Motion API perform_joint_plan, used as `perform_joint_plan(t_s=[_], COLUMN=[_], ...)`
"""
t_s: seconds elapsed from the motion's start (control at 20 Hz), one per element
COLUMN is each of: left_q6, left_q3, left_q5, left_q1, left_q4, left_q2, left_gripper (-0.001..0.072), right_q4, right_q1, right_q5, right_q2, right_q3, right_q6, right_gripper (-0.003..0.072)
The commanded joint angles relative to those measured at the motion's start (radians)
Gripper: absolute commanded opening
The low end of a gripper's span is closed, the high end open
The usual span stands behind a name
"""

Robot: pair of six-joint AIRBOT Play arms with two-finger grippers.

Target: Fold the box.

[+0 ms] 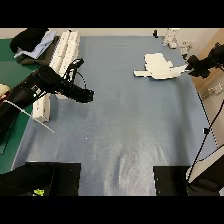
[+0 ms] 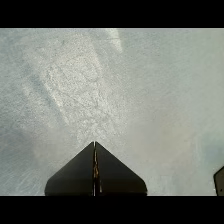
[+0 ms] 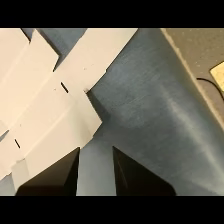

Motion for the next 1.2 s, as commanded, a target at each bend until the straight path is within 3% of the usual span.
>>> perform_joint_plan(t_s=[0.0, 0.45, 0.55, 0.6, 0.75, 0.95, 1.15], left_q6=[0.0, 0.0, 0.0, 0.0, 0.0, 0.0, 0.0], left_q3=[0.001, 0.001, 0.0, 0.0, 0.001, 0.001, 0.001], left_q5=[0.0, 0.0, 0.0, 0.0, 0.0, 0.0, 0.0], left_q1=[0.0, 0.0, 0.0, 0.0, 0.0, 0.0, 0.0], left_q4=[0.0, 0.0, 0.0, 0.0, 0.0, 0.0, 0.0], left_q2=[-0.001, -0.001, -0.001, -0.001, -0.001, -0.001, -0.001], left_gripper=[0.0013, 0.0013, 0.0013, 0.0013, 0.0012, 0.0012, 0.0012], right_q4=[0.129, 0.323, 0.384, 0.398, 0.401, 0.333, 0.26], right_q1=[-0.035, -0.031, -0.03, -0.031, -0.026, 0.021, 0.106], right_q5=[-0.029, -0.017, -0.04, -0.055, -0.118, -0.135, -0.127], right_q2=[-0.141, -0.197, -0.197, -0.195, -0.171, -0.044, 0.159], right_q3=[0.115, 0.133, 0.133, 0.133, 0.127, -0.021, -0.267], right_q6=[-0.058, -0.175, -0.212, -0.215, -0.215, -0.214, -0.2], right_gripper=[0.0316, 0.0273, 0.0037, 0.0005, 0.0001, -0.0003, -0.0003])
